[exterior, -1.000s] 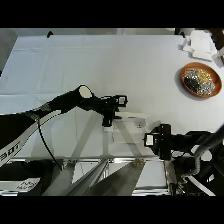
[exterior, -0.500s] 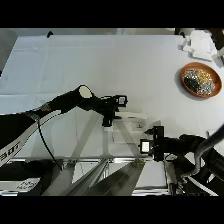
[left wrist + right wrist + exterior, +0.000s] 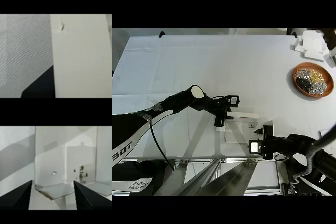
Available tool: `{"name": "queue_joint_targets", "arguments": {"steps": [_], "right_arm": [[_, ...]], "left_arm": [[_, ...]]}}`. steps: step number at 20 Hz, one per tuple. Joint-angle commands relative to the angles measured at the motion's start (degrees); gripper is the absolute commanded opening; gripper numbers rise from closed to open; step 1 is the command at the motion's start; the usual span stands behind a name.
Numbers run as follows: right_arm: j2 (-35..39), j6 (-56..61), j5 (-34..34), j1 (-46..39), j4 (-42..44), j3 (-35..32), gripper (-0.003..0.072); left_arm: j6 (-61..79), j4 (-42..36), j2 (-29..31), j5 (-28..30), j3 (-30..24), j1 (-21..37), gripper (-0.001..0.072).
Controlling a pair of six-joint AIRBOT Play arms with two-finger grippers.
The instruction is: Fold the box and place the chain.
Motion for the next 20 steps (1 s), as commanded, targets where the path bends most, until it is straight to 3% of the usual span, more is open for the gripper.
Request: {"name": "queue_joint_targets", "arguments": {"steps": [1, 12, 20], "right_arm": [[-0.2, 6.21, -2.62, 0.11, -4.37, -0.02, 0.0535], [2.36, 8.66, -5.57, 0.09, -6.51, 0.57, 0.0538], [3.61, 3.48, -6.14, -8.28, 0.13, 0.9, 0.0538]], "left_arm": [[0.0, 0.0, 0.04, 0.02, 0.02, -0.04, 0.0011], [0.0, 0.0, 0.04, 0.02, 0.02, -0.04, 0.0011], [0.0, 0.0, 0.04, 0.02, 0.02, -0.04, 0.0011]]}}
